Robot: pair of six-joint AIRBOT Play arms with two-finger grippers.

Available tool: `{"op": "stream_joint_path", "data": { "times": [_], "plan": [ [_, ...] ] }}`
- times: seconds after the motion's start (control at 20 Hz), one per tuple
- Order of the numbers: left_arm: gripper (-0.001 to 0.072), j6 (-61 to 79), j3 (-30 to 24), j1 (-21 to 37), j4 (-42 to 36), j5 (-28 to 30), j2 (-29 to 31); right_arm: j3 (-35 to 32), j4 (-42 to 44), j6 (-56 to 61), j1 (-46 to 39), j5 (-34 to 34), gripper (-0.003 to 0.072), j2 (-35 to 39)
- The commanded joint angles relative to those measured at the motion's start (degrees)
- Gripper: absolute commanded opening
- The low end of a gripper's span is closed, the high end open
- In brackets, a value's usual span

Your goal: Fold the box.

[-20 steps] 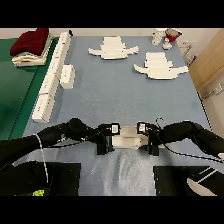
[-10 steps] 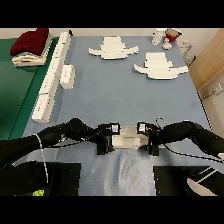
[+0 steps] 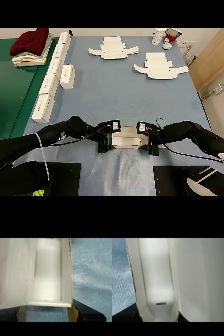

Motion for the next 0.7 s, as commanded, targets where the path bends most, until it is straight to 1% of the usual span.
{"op": "stream_joint_path", "data": {
  "times": [0.0, 0.25, 0.45, 0.65],
  "plan": [
    [0.0698, -0.98, 0.46, 1.81, 2.67, -4.24, 0.00, 0.04, -0.11, -0.09, -0.02, 0.02, 0.0464, 0.04],
    [0.0697, -0.72, 0.35, 1.31, 2.80, -4.00, -0.13, 0.04, -0.11, -0.09, -0.02, 0.02, 0.0464, 0.04],
    [0.0698, -0.44, 0.35, 1.05, 2.12, -1.86, -0.24, 0.04, -0.11, -0.07, -0.02, 0.02, 0.0464, 0.04],
    [0.0697, 0.50, 0.35, -2.19, 2.12, 0.98, -0.98, 0.04, -0.11, -0.09, -0.02, 0.00, 0.0464, 0.04]
  ]
}}
